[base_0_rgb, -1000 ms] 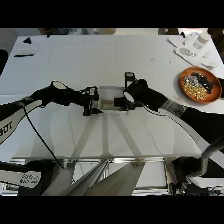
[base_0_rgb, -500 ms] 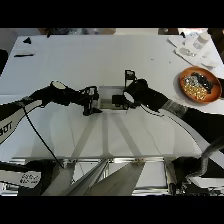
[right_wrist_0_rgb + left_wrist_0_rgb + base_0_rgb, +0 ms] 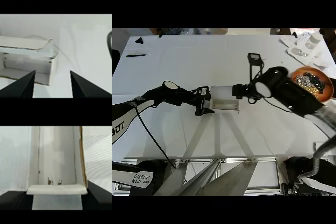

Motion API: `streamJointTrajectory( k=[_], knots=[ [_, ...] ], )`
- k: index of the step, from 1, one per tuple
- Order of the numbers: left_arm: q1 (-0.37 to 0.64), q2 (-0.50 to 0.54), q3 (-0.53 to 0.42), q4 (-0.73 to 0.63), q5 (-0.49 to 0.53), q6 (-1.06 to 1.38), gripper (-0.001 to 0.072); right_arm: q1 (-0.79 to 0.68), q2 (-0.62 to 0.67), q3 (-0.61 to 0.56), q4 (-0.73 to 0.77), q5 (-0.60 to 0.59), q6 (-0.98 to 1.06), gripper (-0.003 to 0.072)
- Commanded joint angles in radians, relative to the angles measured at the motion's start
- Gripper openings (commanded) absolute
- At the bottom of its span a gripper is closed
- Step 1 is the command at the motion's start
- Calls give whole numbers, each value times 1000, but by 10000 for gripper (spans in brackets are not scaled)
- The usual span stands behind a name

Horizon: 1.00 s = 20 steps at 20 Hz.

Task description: Fold the box and place the chain.

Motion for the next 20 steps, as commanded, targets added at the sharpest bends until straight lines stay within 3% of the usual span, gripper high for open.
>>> streamJointTrajectory(
  k=[1, 8, 12, 20],
  knots=[
    [0, 1, 0, 0, 1, 0, 346, -78, 113, 0, -29, 107, -95, 468],
    [0, 1, 0, 0, 0, 0, 346, -249, 153, 0, -92, 144, -222, 461],
    [0, 1, 0, 0, 0, 0, 346, -454, 153, 0, -175, 138, -322, 454],
    [0, 1, 0, 0, 0, 0, 346, -866, 42, 0, -112, 58, -581, 480]
  ],
)
